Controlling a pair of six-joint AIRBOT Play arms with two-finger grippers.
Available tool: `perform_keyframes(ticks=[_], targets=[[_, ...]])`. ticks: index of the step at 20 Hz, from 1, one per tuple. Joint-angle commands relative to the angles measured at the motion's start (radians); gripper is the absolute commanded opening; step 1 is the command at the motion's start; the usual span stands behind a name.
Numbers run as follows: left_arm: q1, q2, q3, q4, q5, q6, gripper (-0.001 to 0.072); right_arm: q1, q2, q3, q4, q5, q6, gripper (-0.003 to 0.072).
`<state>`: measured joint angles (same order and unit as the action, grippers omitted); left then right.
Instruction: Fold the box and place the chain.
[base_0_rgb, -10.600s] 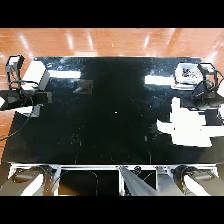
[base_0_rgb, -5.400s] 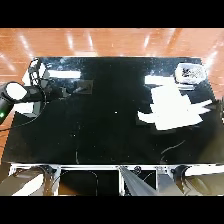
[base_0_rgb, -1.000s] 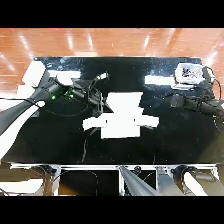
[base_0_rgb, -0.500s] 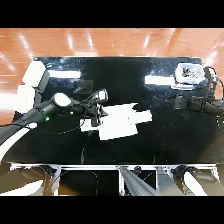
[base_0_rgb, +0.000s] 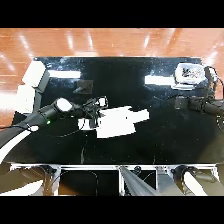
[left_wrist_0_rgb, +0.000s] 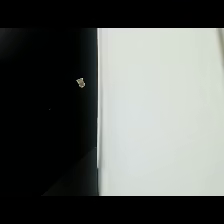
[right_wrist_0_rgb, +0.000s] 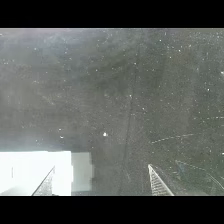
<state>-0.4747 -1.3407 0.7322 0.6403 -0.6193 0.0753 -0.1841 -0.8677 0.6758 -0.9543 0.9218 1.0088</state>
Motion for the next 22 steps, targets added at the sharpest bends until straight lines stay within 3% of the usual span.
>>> perform_keyframes(ticks=[1, 14, 22], targets=[[0.000, -0.002, -0.002, 0.026, 0.011, -0.023, 0.0025, -0.001, 0.000, 0.000, -0.001, 0.000, 0.000, 0.0715], [-0.011, -0.004, 0.040, -0.001, -0.201, 0.184, 0.0022, -0.001, 0.000, -0.079, -0.008, 0.010, 0.000, 0.0715], [-0.011, -0.005, 0.033, 0.009, -0.141, 0.181, 0.0024, -0.001, 0.000, -0.079, -0.002, -0.072, 0.000, 0.0715]])
